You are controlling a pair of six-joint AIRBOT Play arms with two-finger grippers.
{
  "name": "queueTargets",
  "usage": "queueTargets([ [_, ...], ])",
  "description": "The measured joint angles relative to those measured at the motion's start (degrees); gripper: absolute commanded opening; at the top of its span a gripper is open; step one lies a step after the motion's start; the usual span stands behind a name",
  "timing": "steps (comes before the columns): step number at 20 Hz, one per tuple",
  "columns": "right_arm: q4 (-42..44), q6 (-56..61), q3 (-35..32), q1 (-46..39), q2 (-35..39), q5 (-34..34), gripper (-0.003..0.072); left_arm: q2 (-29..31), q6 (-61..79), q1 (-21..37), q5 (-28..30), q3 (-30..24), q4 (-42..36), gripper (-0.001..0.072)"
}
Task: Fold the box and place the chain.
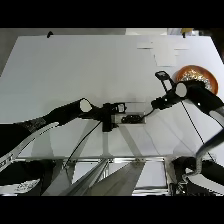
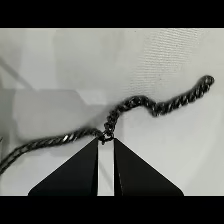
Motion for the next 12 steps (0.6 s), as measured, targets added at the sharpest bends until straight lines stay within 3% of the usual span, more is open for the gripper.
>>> queueTargets([
  [5, 4.66, -1.25, 0.04, -0.02, 11.91, 2.62, 0.0015, 0.00, 0.00, 0.00, 0.00, 0.00, -0.02, 0.0011],
  [12, 28.83, -12.11, 0.04, -0.02, 24.35, 6.82, 0.0015, 0.00, 0.00, 0.00, 0.02, 0.00, -0.02, 0.0011],
])
